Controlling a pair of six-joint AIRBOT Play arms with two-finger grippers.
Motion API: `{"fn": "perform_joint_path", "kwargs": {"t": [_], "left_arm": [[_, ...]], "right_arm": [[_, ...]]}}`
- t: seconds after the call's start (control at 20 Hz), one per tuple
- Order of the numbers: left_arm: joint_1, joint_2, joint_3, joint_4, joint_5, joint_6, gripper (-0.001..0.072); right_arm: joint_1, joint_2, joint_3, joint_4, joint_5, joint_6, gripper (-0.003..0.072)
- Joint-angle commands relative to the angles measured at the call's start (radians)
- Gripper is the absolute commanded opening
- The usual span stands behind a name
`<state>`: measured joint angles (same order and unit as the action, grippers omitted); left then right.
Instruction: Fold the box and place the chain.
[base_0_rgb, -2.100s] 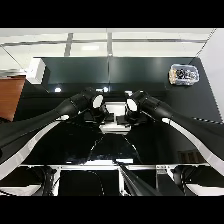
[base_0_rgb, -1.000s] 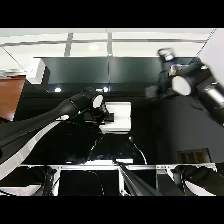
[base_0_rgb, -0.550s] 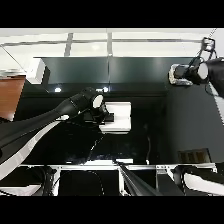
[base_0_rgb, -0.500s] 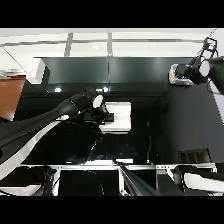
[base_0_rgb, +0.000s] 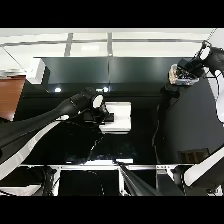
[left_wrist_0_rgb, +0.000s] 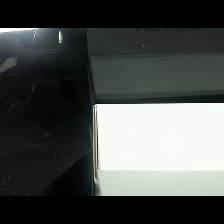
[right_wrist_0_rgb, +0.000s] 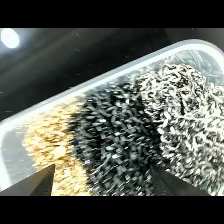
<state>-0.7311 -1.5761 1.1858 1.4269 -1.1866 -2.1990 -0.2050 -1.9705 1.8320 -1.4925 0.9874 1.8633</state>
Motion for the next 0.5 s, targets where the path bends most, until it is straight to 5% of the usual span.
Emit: {"fn": "perform_joint_path", "kwargs": {"t": [0.0, 0.05, 0.1, 0.15, 0.2, 0.45], "left_arm": [[0.0, 0.0, 0.0, 0.0, 0.0, 0.0, 0.0026], [0.0, 0.0, 0.0, 0.0, 0.0, 0.0, 0.0026], [0.0, 0.0, 0.0, 0.0, 0.0, 0.0, 0.0026], [0.0, 0.0, 0.001, 0.0, 0.0, 0.0, 0.0026], [0.0, 0.0, 0.0, 0.0, 0.0, 0.0, 0.0026], [0.0, 0.0, 0.001, 0.0, 0.0, 0.0, 0.0026]], "right_arm": [[-0.006, -0.057, 0.045, -0.011, 0.04, -0.028, 0.0717], [-0.006, -0.061, 0.045, -0.01, 0.042, -0.029, 0.0493], [-0.006, -0.063, 0.045, -0.009, 0.041, -0.029, 0.0409], [-0.006, -0.061, 0.046, -0.008, 0.04, -0.032, 0.017], [-0.006, -0.058, 0.052, -0.008, 0.05, -0.046, 0.0014], [-0.007, 0.051, 0.069, -0.011, 0.079, -0.171, 0.0015]]}}
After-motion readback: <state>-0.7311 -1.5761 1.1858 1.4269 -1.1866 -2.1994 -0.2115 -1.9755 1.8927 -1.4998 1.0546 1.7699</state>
